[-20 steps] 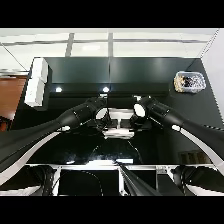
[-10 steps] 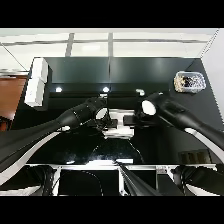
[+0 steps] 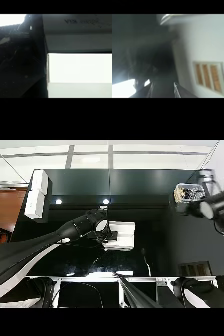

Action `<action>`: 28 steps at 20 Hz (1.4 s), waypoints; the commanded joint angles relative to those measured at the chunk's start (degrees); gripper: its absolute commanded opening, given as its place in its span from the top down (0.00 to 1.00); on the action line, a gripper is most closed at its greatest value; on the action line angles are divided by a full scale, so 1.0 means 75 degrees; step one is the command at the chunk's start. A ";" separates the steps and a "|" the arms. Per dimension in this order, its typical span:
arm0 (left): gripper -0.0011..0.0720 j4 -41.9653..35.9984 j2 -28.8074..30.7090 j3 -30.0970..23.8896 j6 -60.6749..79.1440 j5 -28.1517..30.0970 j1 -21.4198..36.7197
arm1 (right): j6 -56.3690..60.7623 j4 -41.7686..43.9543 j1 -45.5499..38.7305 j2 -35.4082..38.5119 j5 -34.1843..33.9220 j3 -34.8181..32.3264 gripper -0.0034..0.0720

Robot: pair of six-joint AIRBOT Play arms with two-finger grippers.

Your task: Fold the box and place the chain.

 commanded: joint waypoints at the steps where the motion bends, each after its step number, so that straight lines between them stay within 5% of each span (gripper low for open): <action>1: 0.95 0.0003 -0.0003 -0.0003 0.0000 0.0000 -0.0003 | 0.0915 -0.0498 -0.2107 -0.0152 -0.1976 -0.0309 0.52; 5: 0.95 0.0012 -0.0003 -0.0003 0.0000 0.0006 0.0006 | 0.1655 0.1632 -0.3523 -0.1556 -0.2704 0.0460 0.51; 6: 0.95 0.0006 -0.0003 -0.0003 0.0000 0.0003 0.0015 | 0.1070 0.2492 -0.3727 -0.2113 -0.2573 0.0994 0.33; 7: 0.95 0.0006 -0.0003 -0.0003 0.0003 0.0003 0.0029 | 0.0309 0.3340 -0.3867 -0.2722 -0.2378 0.1655 0.00; 9: 0.95 0.0003 -0.0003 -0.0003 0.0000 0.0000 0.0044 | -0.1020 0.4637 -0.4100 -0.3838 -0.1638 0.3089 0.00; 12: 0.95 0.0009 -0.0003 -0.0003 0.0003 0.0026 0.0047 | -0.0341 0.4395 -0.4237 -0.5406 0.0236 0.5286 0.00; 16: 0.95 0.0003 -0.0003 -0.0003 0.0000 0.0000 0.0047 | 0.0370 0.4345 -0.4246 -0.6712 0.1096 0.7064 0.04; 28: 0.95 0.0003 -0.0003 -0.0003 0.0000 -0.0134 0.0047 | 0.1186 0.3552 -0.4243 -0.7694 0.0991 0.7461 0.05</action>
